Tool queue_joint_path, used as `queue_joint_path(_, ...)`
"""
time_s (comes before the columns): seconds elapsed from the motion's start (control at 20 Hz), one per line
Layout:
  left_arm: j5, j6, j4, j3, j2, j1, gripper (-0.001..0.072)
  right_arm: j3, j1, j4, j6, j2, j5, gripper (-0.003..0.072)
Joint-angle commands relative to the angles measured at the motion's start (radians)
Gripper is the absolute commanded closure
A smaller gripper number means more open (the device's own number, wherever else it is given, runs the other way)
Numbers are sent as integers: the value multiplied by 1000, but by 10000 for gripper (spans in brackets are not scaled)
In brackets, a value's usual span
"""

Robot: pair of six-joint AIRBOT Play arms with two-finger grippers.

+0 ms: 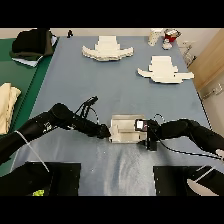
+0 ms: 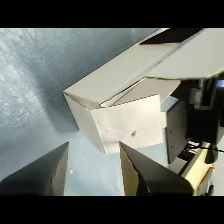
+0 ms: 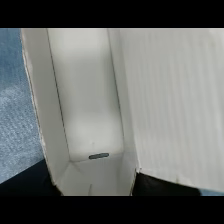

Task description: Fold the box.

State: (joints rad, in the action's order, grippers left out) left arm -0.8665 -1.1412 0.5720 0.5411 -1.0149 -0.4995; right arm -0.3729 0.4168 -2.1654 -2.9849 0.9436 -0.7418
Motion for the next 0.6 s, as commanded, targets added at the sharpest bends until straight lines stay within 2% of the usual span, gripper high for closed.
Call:
queue_joint_path(0.0, 4, 1, -43, 2, -1, -2, 232, 0, 1, 0, 0, 0, 0, 178)
queue_joint_path(0.2, 69, -74, 44, 13, -3, -81, 233, 0, 1, 0, 0, 0, 0, 178)
queue_joint_path(0.35, 128, -223, 187, 61, -4, -171, 233, 0, 1, 0, 0, 0, 0, 178)
queue_joint_path(0.55, 144, -410, 332, 130, -49, -258, 233, 0, 1, 0, 0, 0, 0, 178)
